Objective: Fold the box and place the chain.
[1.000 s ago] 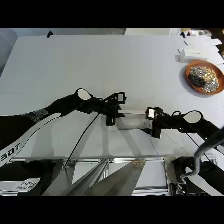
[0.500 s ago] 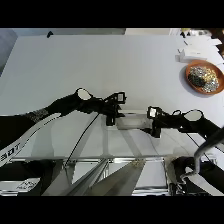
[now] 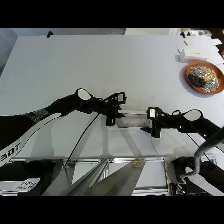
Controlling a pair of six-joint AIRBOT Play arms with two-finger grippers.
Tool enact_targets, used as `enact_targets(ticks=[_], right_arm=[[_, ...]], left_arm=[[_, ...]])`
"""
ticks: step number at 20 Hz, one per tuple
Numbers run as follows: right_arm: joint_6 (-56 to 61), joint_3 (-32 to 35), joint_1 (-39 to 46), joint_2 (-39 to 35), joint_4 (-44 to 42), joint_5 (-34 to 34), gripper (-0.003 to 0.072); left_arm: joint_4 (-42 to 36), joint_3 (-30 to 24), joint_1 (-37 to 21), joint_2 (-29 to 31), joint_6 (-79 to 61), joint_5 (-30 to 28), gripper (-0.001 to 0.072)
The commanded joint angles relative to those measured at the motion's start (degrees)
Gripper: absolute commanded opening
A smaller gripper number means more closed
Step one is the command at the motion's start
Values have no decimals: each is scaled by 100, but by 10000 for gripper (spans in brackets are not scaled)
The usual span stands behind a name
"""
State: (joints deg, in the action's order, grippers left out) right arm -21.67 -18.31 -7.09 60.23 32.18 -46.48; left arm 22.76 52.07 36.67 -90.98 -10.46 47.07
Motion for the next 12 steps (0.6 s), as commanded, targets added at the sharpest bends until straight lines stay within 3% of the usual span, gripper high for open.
enact_targets(ticks=[1,3,7,8,9,12], right_arm=[[15,4,2,4,50,-26,516],[22,4,2,20,48,-66,522],[20,4,50,101,7,-87,605],[20,4,118,111,-4,-162,667],[17,4,173,122,-9,-254,683],[13,4,186,251,-101,-278,678]], left_arm=[[0,0,-2,-2,0,-9,9],[0,0,-2,-2,0,-9,9],[0,0,-2,-2,0,-9,9],[0,0,-2,-2,0,-11,9],[0,0,-2,-2,0,-11,9],[0,0,-2,-2,0,-9,9]])
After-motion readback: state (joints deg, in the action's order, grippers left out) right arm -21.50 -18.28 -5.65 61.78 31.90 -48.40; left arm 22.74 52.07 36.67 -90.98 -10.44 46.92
